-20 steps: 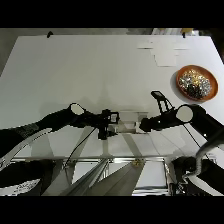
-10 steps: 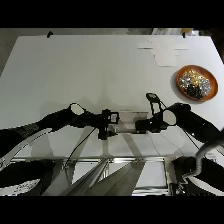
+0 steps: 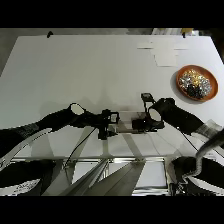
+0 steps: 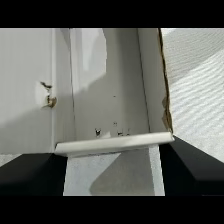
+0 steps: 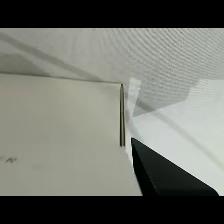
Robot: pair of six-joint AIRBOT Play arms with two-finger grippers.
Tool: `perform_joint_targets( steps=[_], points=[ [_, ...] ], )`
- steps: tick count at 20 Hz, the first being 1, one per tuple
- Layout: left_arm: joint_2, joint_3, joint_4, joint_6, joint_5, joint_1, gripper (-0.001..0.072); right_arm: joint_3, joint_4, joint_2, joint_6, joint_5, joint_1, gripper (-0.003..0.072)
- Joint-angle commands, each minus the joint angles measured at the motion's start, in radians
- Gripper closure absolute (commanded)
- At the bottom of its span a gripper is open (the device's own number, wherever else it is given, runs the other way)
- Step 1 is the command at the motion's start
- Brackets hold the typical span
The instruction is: Fold the box and place the chain.
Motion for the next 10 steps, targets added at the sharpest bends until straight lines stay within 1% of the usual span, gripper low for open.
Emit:
perform_joint_targets(
  steps=[1,2,4,7,8,10],
  points=[
    [0.000,0.001,0.000,0.000,0.000,0.000,0.0502,0.026,-0.050,-0.045,0.069,0.036,0.030,0.0371],
    [0.000,0.001,0.001,0.000,0.000,0.000,0.0503,0.026,-0.050,-0.047,0.069,0.032,0.037,0.0373],
    [0.000,0.001,0.000,0.000,0.000,0.000,0.0502,0.026,-0.050,-0.047,0.079,-0.001,0.042,0.0430],
    [0.000,0.001,0.000,0.000,0.000,0.000,0.0502,0.026,-0.050,-0.047,0.121,-0.047,0.047,0.0437],
    [0.000,0.001,0.000,0.000,0.000,0.000,0.0503,0.025,-0.053,-0.047,0.121,-0.050,0.048,0.0464],
    [0.000,0.001,0.000,0.000,0.000,0.000,0.0502,0.025,-0.056,-0.047,0.121,-0.050,0.048,0.0470]
  ],
)
